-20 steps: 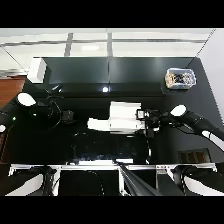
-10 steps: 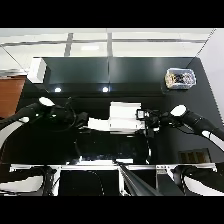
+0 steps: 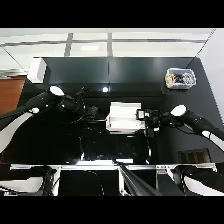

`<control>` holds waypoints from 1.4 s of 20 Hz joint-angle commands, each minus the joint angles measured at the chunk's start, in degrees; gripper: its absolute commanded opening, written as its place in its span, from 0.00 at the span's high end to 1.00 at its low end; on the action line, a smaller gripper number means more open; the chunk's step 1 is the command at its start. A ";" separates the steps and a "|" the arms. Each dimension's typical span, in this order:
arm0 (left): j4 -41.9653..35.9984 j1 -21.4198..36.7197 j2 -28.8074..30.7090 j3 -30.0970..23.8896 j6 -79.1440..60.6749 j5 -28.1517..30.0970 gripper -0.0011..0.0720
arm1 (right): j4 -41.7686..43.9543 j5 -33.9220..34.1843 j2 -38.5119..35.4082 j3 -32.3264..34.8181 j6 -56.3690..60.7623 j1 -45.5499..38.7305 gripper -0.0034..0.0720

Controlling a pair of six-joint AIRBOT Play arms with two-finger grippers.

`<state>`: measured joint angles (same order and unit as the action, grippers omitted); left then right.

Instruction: Fold the box and place the chain.

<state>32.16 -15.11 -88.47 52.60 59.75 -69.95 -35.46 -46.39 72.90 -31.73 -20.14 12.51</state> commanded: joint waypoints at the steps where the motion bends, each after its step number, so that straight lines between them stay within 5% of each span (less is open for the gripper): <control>1: 1.09 -1.07 -0.17 2.71 2.64 -1.46 0.09 | 0.04 0.07 0.00 0.02 0.02 0.00 0.64; 6: 8.50 -8.20 -0.17 6.25 10.03 1.66 0.14 | 0.04 0.11 0.00 0.02 0.07 0.00 0.64; 8: 12.09 -10.93 -0.17 8.26 12.76 2.93 0.35 | 0.04 0.13 0.00 0.02 0.09 0.00 0.64; 9: 12.70 -12.02 -0.17 9.11 12.87 3.63 0.37 | 0.04 0.15 0.00 0.02 0.15 0.00 0.64; 24: 36.17 -22.03 -2.16 13.70 43.47 9.38 0.37 | 0.04 0.15 0.00 0.02 0.15 0.00 0.64; 28: 52.78 -28.57 -2.60 16.59 58.97 8.39 0.37 | 0.04 0.15 0.00 0.02 0.15 0.00 0.64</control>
<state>73.49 -39.97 -90.72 67.59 107.24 -61.04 -35.40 -46.15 72.90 -31.73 -19.97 12.51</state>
